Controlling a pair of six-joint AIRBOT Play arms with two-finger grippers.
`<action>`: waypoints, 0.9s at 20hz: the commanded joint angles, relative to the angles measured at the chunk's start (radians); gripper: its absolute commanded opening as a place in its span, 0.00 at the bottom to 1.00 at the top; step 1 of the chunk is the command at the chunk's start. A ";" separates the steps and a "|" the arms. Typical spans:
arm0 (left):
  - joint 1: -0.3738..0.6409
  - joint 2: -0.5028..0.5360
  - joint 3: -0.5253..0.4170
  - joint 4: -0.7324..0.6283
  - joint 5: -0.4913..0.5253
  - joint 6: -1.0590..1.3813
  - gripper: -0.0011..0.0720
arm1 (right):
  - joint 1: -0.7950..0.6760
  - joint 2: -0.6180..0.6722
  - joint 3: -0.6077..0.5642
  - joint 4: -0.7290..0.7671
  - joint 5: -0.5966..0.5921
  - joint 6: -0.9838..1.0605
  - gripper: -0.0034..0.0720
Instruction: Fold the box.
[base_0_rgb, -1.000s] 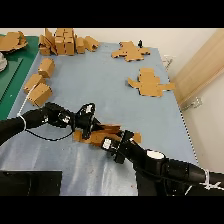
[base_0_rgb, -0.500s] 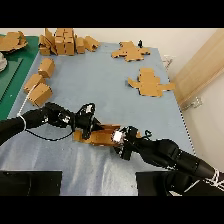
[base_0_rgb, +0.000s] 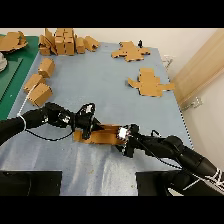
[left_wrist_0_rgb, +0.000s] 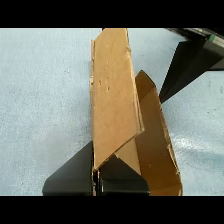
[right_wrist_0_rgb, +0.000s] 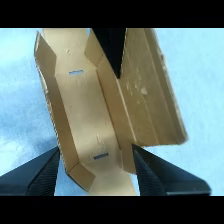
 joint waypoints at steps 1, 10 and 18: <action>0.000 0.000 0.001 0.000 0.001 0.000 0.03 | -0.032 0.011 0.000 0.027 -0.066 -0.031 1.00; 0.000 0.001 0.001 0.000 0.000 0.000 0.03 | -0.054 0.014 0.000 0.016 0.003 -0.047 1.00; 0.000 0.000 0.001 0.000 0.001 0.000 0.03 | -0.056 -0.050 0.008 0.021 0.049 -0.114 1.00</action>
